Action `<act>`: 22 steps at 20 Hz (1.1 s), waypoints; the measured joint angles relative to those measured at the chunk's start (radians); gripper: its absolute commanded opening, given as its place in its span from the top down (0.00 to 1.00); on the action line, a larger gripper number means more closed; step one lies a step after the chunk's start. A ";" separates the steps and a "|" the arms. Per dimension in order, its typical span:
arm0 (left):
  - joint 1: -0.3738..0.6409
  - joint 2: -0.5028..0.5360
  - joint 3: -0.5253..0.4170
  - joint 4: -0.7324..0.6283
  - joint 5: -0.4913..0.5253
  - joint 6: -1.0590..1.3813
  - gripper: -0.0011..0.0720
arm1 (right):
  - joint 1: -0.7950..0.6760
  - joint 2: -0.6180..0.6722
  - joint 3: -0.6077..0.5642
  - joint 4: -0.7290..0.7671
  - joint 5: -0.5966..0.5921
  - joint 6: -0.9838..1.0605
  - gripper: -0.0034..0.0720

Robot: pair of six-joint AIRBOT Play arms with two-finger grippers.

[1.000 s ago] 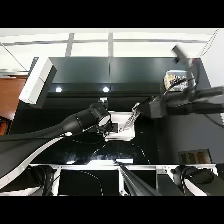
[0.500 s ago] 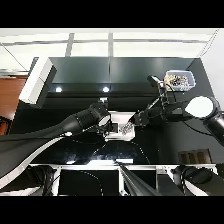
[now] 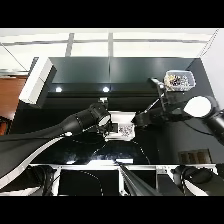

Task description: Fold the box and place the chain.

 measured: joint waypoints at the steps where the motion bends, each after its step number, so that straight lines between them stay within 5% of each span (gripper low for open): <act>1: 0.000 0.000 0.000 0.000 0.000 0.000 0.94 | -0.044 0.011 0.004 -0.012 0.022 0.000 0.44; 5: 0.000 0.000 0.000 0.000 0.000 0.000 0.94 | -0.244 0.035 -0.009 -0.192 0.009 0.050 0.44; 6: 0.000 0.000 0.000 0.000 0.000 0.000 0.94 | -0.286 0.035 -0.026 -0.270 -0.042 0.097 0.35; 7: 0.000 0.000 0.000 0.000 0.000 0.000 0.94 | -0.320 0.028 -0.042 -0.340 -0.092 0.146 0.01; 12: 0.000 0.000 0.000 0.000 0.000 0.000 0.94 | -0.422 -0.144 -0.047 -0.480 -0.353 0.293 0.01; 18: 0.000 0.000 0.000 0.000 0.000 0.000 0.94 | -0.445 -0.478 0.161 -0.367 -0.436 0.371 0.02; 19: 0.000 0.000 0.000 0.000 0.000 0.000 0.94 | -0.447 -0.524 0.202 -0.348 -0.430 0.377 0.15; 21: 0.000 0.000 0.000 0.000 0.000 0.000 0.94 | -0.447 -0.589 0.262 -0.317 -0.412 0.383 0.63; 22: 0.000 0.000 0.000 0.000 0.000 0.000 0.94 | -0.447 -0.612 0.284 -0.309 -0.403 0.386 0.75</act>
